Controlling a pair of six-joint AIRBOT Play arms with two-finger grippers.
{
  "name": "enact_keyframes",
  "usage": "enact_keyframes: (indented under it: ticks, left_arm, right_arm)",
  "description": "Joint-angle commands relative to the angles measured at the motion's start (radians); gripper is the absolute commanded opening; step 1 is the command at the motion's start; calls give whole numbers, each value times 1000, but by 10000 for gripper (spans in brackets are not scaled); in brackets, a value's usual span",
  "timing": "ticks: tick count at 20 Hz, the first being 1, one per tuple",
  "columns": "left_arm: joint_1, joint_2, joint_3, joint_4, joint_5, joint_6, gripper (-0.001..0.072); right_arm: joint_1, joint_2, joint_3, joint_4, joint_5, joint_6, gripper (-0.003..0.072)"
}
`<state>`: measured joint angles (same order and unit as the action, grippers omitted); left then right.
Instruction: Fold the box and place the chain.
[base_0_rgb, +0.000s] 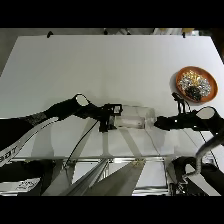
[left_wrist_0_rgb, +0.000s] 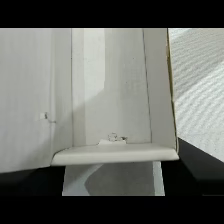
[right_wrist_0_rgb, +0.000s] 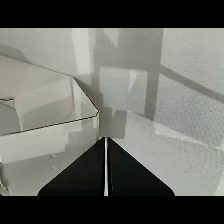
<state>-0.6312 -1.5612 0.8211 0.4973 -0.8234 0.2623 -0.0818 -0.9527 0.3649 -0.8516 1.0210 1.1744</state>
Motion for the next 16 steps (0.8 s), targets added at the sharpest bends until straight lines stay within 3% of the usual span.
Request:
enact_keyframes:
  ticks: [1,3,4,5,16]
  left_arm:
    - [0,0,0,0,0,0,256]
    - [0,0,0,0,0,0,256]
    - [0,0,0,0,0,0,256]
    - [0,0,0,0,0,0,256]
    - [0,0,0,0,0,0,256]
  right_arm:
    - [0,44,0,23,16,-13,57]
    - [0,88,0,23,18,-13,65]
    - [0,105,0,26,19,-13,122]
    - [0,116,0,32,21,-13,131]
    - [135,124,1,89,-41,-5,137]
